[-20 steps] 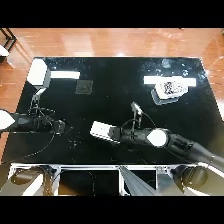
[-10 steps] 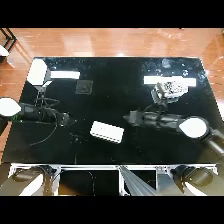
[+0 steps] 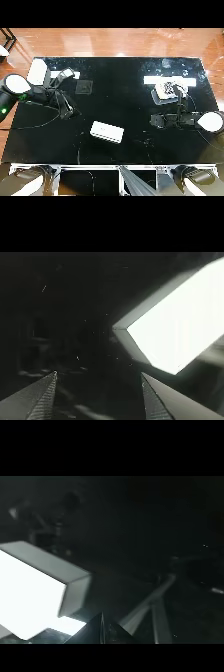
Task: Fold the box and place the chain.
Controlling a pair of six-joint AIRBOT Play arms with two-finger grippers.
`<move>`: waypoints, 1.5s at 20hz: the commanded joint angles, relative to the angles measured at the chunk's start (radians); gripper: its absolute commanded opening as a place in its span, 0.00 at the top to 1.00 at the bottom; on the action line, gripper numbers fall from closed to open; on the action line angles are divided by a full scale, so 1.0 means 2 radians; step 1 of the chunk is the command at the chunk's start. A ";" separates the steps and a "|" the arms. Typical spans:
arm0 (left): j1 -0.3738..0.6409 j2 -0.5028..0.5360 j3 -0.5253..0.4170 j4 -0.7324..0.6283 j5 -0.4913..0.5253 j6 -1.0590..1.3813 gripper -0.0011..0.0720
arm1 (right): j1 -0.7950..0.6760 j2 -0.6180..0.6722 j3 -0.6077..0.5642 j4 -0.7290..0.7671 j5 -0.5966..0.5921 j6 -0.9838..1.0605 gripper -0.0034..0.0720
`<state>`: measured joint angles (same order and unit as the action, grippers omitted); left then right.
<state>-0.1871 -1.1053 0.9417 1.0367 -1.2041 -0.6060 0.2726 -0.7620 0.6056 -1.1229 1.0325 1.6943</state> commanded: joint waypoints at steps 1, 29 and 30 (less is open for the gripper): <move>-0.040 -0.017 0.010 -0.001 0.000 0.151 0.12 | -0.008 0.001 0.000 -0.019 0.019 0.005 0.93; -0.202 -0.047 -0.062 -0.063 0.115 0.273 0.11 | -0.008 0.001 0.000 -0.019 -0.010 0.007 0.93; -0.202 -0.053 -0.062 -0.071 0.116 0.273 0.11 | -0.008 0.001 0.000 -0.019 -0.010 0.007 0.93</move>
<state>-0.5854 -1.1862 0.8181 0.9207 -0.9855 -0.0589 0.2573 -0.7609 0.6056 -1.1610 1.0138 1.7088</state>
